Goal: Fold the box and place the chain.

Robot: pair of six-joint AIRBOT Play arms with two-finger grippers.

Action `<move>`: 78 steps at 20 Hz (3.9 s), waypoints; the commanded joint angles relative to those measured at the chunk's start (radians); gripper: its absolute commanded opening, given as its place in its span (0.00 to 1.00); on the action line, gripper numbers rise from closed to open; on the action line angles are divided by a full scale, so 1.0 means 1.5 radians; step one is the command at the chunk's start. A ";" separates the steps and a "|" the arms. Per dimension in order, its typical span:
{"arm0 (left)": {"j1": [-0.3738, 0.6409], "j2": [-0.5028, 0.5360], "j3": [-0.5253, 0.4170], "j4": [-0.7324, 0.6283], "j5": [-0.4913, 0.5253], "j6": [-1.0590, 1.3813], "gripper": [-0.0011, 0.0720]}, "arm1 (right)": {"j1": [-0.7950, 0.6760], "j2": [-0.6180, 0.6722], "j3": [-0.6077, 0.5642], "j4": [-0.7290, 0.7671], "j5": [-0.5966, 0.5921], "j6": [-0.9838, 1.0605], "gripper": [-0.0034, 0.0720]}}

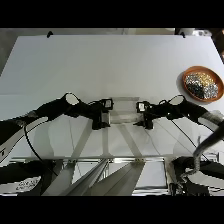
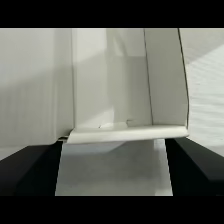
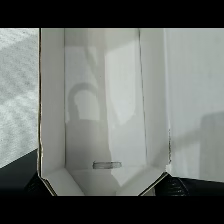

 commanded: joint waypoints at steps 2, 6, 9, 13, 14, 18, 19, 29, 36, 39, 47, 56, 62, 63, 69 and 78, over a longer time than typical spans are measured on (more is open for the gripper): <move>-0.011 0.000 0.000 -0.005 -0.006 -0.017 1.00 | 0.000 0.000 0.000 0.000 0.000 0.000 0.47; -0.021 -0.001 0.000 -0.022 0.026 -0.016 0.99 | 0.000 0.000 0.000 0.000 0.000 0.000 0.47; -0.021 -0.001 0.000 -0.023 0.052 -0.016 0.99 | 0.000 0.000 0.000 0.000 0.000 0.000 0.47; -0.021 -0.002 0.000 -0.022 0.048 -0.016 0.97 | 0.000 0.000 0.000 0.000 0.000 0.000 0.47; -0.021 -0.002 -0.001 -0.021 0.048 -0.016 0.97 | 0.000 0.000 0.000 0.000 0.000 0.000 0.47; -0.020 -0.014 -0.006 -0.022 0.048 -0.017 0.96 | 0.000 0.000 0.000 0.000 0.000 0.000 0.47; -0.020 -0.017 -0.008 -0.022 0.046 -0.016 0.96 | 0.000 0.000 0.000 0.000 0.000 0.000 0.47; -0.021 -0.017 -0.008 -0.022 0.053 -0.011 0.95 | 0.000 0.000 0.000 0.000 0.000 0.000 0.47; -0.021 -0.017 -0.007 -0.023 0.053 -0.012 0.03 | 0.000 0.000 0.000 0.000 0.000 0.000 0.47; -0.021 -0.017 -0.007 -0.022 0.053 -0.014 0.03 | 0.000 0.000 0.000 0.000 0.000 0.000 0.47; -0.021 -0.017 -0.007 -0.022 0.053 -0.014 0.03 | 0.000 0.000 0.000 0.000 0.000 0.000 0.47; -0.021 -0.017 -0.007 -0.022 0.053 -0.014 0.03 | 0.000 0.000 0.000 0.001 0.002 0.000 0.47; -0.021 -0.017 -0.007 -0.022 0.053 -0.014 0.03 | 0.000 0.000 0.000 0.001 0.018 0.000 0.47; -0.021 -0.017 -0.007 -0.022 0.053 -0.014 0.03 | 0.000 0.000 0.000 0.001 0.017 0.000 0.42; -0.021 -0.017 -0.007 -0.022 0.053 -0.014 0.03 | -0.001 0.027 0.000 0.000 0.008 0.056 0.89; -0.021 -0.017 -0.007 -0.022 0.053 -0.014 0.03 | -0.001 0.049 0.000 -0.172 0.006 0.265 0.96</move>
